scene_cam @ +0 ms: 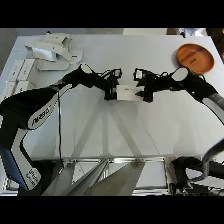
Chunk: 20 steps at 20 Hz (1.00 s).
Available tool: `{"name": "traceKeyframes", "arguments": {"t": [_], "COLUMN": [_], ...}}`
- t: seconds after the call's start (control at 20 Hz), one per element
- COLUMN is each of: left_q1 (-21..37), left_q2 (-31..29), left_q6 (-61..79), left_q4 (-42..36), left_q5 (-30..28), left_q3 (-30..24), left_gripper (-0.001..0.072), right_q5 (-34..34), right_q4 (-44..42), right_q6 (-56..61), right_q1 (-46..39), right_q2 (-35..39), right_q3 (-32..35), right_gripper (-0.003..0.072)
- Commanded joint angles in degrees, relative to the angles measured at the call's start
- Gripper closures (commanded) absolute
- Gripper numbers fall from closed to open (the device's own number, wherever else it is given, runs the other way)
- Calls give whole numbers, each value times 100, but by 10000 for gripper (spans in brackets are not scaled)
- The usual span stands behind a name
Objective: Fold the box and place the chain.
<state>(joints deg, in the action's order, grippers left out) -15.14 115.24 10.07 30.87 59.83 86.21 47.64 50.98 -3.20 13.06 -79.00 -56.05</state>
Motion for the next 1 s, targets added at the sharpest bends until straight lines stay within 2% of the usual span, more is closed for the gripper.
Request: {"name": "traceKeyframes", "arguments": {"t": [0.0,0.55,0.8,0.95], "left_q1": [2,2,2,2], "left_q2": [-2,-2,-2,-2], "left_q6": [0,0,0,0], "left_q4": [0,0,0,0], "left_q5": [-2,-2,-2,-2], "left_q3": [7,7,7,7], "left_gripper": [271,271,271,271], "right_q5": [146,-273,-1399,-1650], "right_q4": [168,177,173,173], "right_q6": [28,35,33,33], "right_q1": [55,55,55,57], "right_q2": [201,363,363,363], "right_q3": [0,632,651,656], "right_gripper": [263,266,267,277]}}
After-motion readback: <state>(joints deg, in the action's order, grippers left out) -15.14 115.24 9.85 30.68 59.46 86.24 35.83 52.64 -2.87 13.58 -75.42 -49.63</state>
